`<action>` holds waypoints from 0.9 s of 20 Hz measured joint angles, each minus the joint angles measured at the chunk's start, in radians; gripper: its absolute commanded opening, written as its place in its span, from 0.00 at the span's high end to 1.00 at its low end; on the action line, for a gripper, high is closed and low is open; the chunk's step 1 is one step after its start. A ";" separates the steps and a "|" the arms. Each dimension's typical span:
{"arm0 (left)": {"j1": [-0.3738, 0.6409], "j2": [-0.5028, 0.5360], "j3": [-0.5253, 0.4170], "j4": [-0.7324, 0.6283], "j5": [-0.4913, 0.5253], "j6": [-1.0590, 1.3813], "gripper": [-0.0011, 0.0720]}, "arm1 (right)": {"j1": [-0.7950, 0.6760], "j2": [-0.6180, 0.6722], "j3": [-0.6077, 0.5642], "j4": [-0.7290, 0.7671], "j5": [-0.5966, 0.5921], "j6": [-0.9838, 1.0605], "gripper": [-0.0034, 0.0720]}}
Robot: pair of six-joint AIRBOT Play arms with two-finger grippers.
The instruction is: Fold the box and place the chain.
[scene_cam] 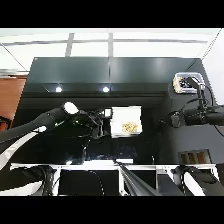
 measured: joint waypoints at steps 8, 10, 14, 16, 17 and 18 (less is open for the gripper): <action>0.005 0.108 -0.087 0.082 0.043 -0.218 0.01 | 0.000 0.000 0.000 0.000 -0.005 0.000 0.62; -0.029 0.114 -0.102 0.072 0.075 -0.247 0.01 | 0.000 0.000 0.000 0.000 -0.004 0.000 0.62; -0.097 0.119 -0.115 0.052 0.153 -0.318 0.01 | 0.000 0.000 0.000 0.000 0.001 0.000 0.62; -0.116 0.120 -0.117 0.048 0.195 -0.332 0.01 | 0.000 0.000 0.000 0.000 0.003 0.000 0.62; -0.122 0.120 -0.118 0.047 0.214 -0.338 0.02 | 0.000 0.000 0.000 0.000 0.003 0.000 0.62; -0.126 0.120 -0.118 0.045 0.230 -0.341 0.02 | 0.000 0.000 0.000 0.000 0.003 0.000 0.62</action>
